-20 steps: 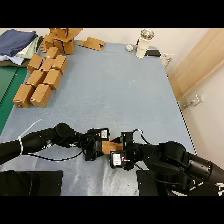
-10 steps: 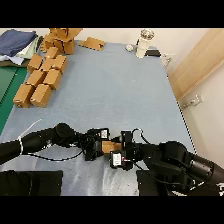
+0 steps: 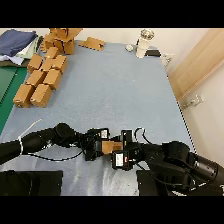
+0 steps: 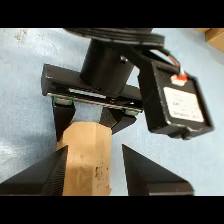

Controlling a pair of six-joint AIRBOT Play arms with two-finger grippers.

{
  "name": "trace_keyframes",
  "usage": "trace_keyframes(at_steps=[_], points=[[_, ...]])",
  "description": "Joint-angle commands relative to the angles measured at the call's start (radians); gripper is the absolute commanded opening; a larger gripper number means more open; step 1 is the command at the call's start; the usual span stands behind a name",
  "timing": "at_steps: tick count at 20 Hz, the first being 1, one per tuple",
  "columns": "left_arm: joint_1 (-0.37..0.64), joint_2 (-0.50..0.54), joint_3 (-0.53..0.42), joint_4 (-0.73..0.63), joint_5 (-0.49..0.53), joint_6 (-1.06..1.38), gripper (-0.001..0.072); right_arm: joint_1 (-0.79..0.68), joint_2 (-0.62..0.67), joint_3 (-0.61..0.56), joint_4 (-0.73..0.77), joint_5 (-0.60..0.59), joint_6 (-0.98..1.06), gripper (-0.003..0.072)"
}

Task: Fold the box.

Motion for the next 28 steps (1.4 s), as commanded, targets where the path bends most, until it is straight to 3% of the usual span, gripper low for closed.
trace_keyframes(at_steps=[1, 16, 18, 22, 24, 25, 28], points=[[0.000, -0.001, 0.001, 0.000, 0.000, 0.000, 0.0518, -0.005, -0.009, 0.001, -0.021, 0.001, 0.000, 0.0521], [0.000, -0.001, 0.001, 0.000, 0.000, 0.000, 0.0518, -0.008, -0.103, 0.001, -0.055, 0.006, 0.000, 0.0500], [0.000, -0.001, 0.001, 0.000, 0.000, 0.000, 0.0518, -0.008, -0.105, 0.001, -0.059, 0.007, 0.000, 0.0395], [0.000, -0.001, 0.001, 0.000, 0.000, 0.000, 0.0518, -0.008, -0.107, 0.001, -0.085, 0.007, 0.001, 0.0377], [0.000, -0.001, 0.001, 0.000, 0.000, 0.000, 0.0518, -0.007, -0.107, 0.008, -0.078, 0.000, 0.000, 0.0397], [0.000, -0.001, 0.001, 0.000, 0.000, 0.000, 0.0518, -0.006, -0.105, 0.015, -0.056, -0.001, 0.000, 0.0491], [0.000, -0.001, 0.001, 0.000, 0.000, 0.000, 0.0518, -0.005, -0.112, 0.021, -0.035, -0.007, 0.000, 0.0507]])
